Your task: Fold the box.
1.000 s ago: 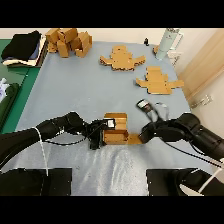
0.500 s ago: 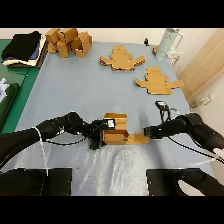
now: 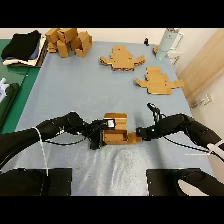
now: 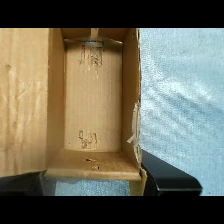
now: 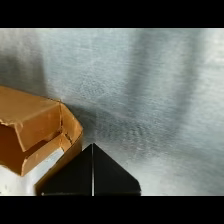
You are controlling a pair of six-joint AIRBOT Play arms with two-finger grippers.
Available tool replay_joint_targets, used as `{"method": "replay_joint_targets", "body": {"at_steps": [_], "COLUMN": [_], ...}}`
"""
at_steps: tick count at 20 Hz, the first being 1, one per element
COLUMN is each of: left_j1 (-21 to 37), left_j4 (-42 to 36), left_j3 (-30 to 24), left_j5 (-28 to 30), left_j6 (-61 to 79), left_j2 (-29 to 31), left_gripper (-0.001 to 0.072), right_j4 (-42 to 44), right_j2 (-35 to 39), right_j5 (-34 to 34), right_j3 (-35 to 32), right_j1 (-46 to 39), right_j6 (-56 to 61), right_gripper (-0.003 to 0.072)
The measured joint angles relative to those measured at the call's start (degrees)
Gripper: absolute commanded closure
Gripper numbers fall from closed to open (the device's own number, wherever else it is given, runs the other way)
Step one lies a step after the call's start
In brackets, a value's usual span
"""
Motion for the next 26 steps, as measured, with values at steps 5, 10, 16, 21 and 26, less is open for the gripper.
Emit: {"method": "replay_joint_targets", "body": {"at_steps": [5, 10, 16, 21, 26], "left_j1": [0.0, 0.0, 0.0, 0.0, 0.0], "left_j4": [0.0, 0.0, 0.0, 0.0, 0.0], "left_j3": [0.0, 0.0, 0.0, 0.0, 0.0], "left_j5": [0.0, 0.0, 0.0, 0.0, 0.0], "left_j6": [0.0, 0.0, 0.0, 0.0, 0.0], "left_j2": [0.0, 0.0, 0.0, 0.0, 0.0], "left_gripper": [0.0272, 0.0272, 0.0272, 0.0272, 0.0272], "right_j4": [2.2, 3.4, 3.9, 2.7, -7.2], "right_j2": [1.9, 3.4, 2.4, 0.6, -4.7], "right_j5": [-1.4, -2.3, 0.8, 3.8, 4.6], "right_j3": [1.9, 2.9, 3.1, 3.2, 7.6], "right_j1": [0.0, 0.6, 6.7, 10.2, 16.6], "right_j6": [-1.8, -2.1, -1.6, 2.9, 14.2], "right_gripper": [0.0344, 0.0327, 0.0176, 0.0178, 0.0183]}}
